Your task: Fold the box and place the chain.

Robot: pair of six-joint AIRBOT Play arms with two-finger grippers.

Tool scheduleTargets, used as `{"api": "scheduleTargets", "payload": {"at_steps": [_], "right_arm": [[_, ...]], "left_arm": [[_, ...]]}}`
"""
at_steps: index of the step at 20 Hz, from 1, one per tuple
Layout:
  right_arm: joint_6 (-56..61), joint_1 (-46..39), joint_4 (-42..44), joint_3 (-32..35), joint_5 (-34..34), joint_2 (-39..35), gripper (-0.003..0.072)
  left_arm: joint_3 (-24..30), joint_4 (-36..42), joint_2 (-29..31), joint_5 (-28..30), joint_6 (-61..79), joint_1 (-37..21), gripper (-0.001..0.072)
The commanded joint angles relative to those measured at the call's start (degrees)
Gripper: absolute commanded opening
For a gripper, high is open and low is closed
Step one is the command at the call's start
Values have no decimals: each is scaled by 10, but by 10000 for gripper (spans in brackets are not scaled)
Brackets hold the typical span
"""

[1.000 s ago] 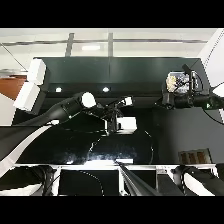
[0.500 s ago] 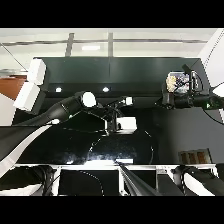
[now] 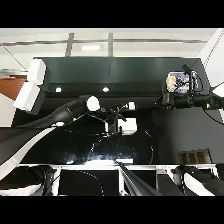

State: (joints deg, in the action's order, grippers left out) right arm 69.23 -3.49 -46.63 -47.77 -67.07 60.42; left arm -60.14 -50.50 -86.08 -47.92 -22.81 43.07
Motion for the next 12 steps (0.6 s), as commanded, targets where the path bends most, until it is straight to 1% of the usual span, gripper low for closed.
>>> {"api": "scheduleTargets", "payload": {"at_steps": [1, 2, 5, 6, 7, 8, 9, 11, 12], "right_arm": [[0, 0, 0, 0, 0, 0, 29], [0, 0, 0, 0, 0, 0, 29], [0, 0, 0, 0, 0, 0, 30], [0, 0, 0, 0, 0, 0, 29], [0, 0, 0, 0, 0, 0, 29], [0, 0, 0, 0, 0, 0, 30], [0, 0, 0, 0, 0, 0, 30], [0, 0, 0, 0, 0, 0, 30], [0, 0, 0, 0, 0, -1, 30]], "left_arm": [[3, -11, -12, 10, -3, 5, 709], [4, -24, -17, 10, -15, 7, 710], [4, -119, -26, 10, -105, 13, 707], [4, -132, -26, 9, -134, 13, 699], [4, -132, -26, 9, -153, 12, 606], [3, -132, -25, 8, -159, 13, 358], [0, -132, -23, 4, -158, 12, 166], [-12, -138, -7, -21, -172, -1, 117], [-12, -143, 10, -38, -184, -16, 45]]}}
